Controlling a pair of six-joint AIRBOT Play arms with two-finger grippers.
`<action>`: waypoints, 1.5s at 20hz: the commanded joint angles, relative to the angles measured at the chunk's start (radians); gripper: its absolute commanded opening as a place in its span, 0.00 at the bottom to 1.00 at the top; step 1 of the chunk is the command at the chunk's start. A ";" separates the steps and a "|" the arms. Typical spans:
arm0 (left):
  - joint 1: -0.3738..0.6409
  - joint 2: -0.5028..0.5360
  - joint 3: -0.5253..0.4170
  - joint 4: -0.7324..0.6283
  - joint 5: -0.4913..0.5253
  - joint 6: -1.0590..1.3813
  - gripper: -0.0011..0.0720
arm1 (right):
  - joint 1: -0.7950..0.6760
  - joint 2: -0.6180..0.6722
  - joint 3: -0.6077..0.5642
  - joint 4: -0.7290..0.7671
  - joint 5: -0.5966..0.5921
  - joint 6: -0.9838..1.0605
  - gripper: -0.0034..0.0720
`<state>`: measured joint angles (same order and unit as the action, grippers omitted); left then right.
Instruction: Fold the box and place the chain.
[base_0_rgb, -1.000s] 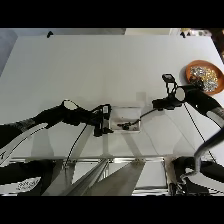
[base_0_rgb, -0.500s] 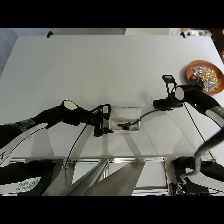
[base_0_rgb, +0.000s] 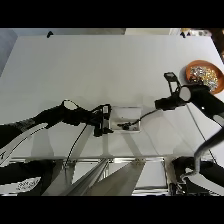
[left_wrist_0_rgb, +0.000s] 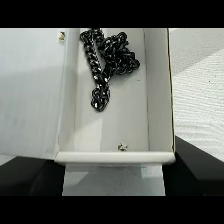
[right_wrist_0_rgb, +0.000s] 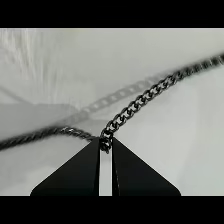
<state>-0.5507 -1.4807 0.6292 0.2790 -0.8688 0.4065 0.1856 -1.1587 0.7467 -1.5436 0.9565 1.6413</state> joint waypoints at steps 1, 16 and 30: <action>0.000 0.000 0.000 0.000 0.001 0.000 0.11 | 0.000 0.170 0.001 0.062 0.110 -0.079 0.07; 0.000 0.000 0.000 0.000 -0.003 0.000 0.11 | 0.000 0.631 0.001 0.686 0.247 -0.259 0.07; 0.000 0.000 0.000 0.000 -0.003 0.000 0.11 | 0.358 0.539 0.001 0.592 -0.030 -0.246 0.07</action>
